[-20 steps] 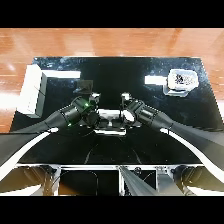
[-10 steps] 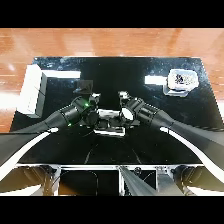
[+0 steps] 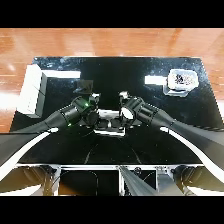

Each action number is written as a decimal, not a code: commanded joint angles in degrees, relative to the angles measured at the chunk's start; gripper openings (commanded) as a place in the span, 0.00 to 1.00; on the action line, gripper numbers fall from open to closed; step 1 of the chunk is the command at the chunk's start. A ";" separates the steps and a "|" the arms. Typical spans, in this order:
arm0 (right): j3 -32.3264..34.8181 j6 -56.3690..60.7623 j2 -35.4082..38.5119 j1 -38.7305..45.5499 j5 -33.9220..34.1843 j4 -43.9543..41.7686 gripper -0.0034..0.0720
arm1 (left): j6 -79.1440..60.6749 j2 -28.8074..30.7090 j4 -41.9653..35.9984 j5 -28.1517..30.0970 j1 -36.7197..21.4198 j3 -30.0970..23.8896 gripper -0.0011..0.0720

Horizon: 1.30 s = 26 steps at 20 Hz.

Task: Fold the box and place the chain.

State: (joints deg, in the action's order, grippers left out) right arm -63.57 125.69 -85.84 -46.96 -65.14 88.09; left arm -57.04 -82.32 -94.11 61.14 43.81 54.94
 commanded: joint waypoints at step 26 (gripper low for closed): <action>-0.09 -7.15 6.51 -0.15 -7.82 0.70 0.84 | 0.02 -0.04 0.11 -0.74 0.00 -0.02 0.04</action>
State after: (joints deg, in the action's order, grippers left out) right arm -63.61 120.68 -82.46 -47.03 -67.40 87.55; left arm -57.17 -82.32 -94.00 60.95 43.81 54.92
